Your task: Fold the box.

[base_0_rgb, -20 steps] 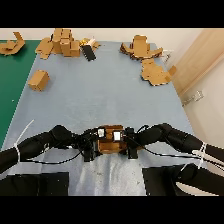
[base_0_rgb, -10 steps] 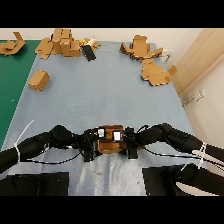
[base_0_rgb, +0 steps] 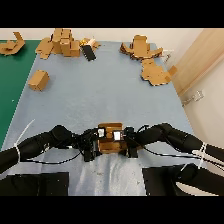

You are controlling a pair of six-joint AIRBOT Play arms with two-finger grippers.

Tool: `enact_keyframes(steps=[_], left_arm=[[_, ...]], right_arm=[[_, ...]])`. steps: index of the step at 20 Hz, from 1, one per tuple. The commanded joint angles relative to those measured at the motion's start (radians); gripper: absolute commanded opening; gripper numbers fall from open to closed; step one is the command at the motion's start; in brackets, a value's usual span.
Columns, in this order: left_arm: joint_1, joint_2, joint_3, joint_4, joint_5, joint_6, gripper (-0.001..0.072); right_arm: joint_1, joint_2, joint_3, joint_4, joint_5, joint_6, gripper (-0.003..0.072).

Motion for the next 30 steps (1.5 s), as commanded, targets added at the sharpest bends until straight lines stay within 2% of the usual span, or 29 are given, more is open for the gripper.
enact_keyframes(steps=[1, 6, 9, 11, 14, 16, 18, 19, 22, 23, 24, 25, 26, 28, 30], left_arm=[[0.001, 0.000, 0.001, 0.001, -0.003, 0.000, 0.0439], [0.001, 0.000, 0.001, 0.001, -0.003, 0.000, 0.0439], [0.001, 0.000, 0.001, 0.001, -0.003, 0.000, 0.0439], [0.001, 0.000, 0.001, 0.001, -0.003, 0.000, 0.0439], [0.001, 0.000, 0.001, 0.001, -0.003, 0.000, 0.0439], [0.001, 0.000, 0.001, 0.001, -0.003, 0.000, 0.0439], [0.001, 0.000, 0.001, 0.001, -0.003, 0.000, 0.0439], [0.001, 0.000, 0.001, 0.001, -0.003, 0.000, 0.0439], [0.001, 0.000, 0.001, 0.001, -0.003, 0.000, 0.0439], [0.001, 0.000, 0.001, 0.001, -0.003, 0.000, 0.0439], [0.001, 0.000, 0.001, 0.001, -0.003, 0.000, 0.0439], [0.001, 0.000, 0.001, 0.001, -0.003, 0.000, 0.0439], [0.001, 0.000, 0.001, 0.001, -0.003, 0.000, 0.0439], [0.001, 0.000, 0.001, 0.001, -0.003, 0.000, 0.0439], [0.001, 0.000, 0.001, 0.001, -0.003, 0.000, 0.0439]], right_arm=[[-0.001, 0.004, 0.000, -0.014, -0.032, 0.040, 0.0711], [-0.074, 0.056, 0.023, -0.056, -0.120, 0.099, 0.0710], [-0.151, 0.143, 0.024, -0.055, -0.248, 0.108, 0.0710], [-0.194, 0.228, 0.036, -0.045, -0.370, 0.194, 0.0709], [-0.195, 0.368, 0.040, 0.031, -0.508, 0.551, 0.0708], [-0.185, 0.429, 0.039, 0.123, -0.506, 0.801, 0.0708], [-0.185, 0.470, 0.035, 0.128, -0.501, 1.180, 0.0707], [-0.184, 0.480, 0.031, 0.127, -0.489, 1.282, 0.0707], [-0.184, 0.465, 0.024, 0.135, -0.420, 1.339, 0.0699], [-0.184, 0.451, 0.025, 0.147, -0.390, 1.371, 0.0591], [-0.185, 0.428, 0.026, 0.159, -0.359, 1.397, 0.0437], [-0.185, 0.403, 0.026, 0.166, -0.333, 1.406, 0.0144], [-0.185, 0.369, 0.031, 0.169, -0.281, 1.404, 0.0004], [-0.188, 0.272, 0.089, 0.175, -0.257, 1.335, 0.0002], [-0.190, 0.138, 0.199, 0.179, -0.303, 1.234, 0.0002]])
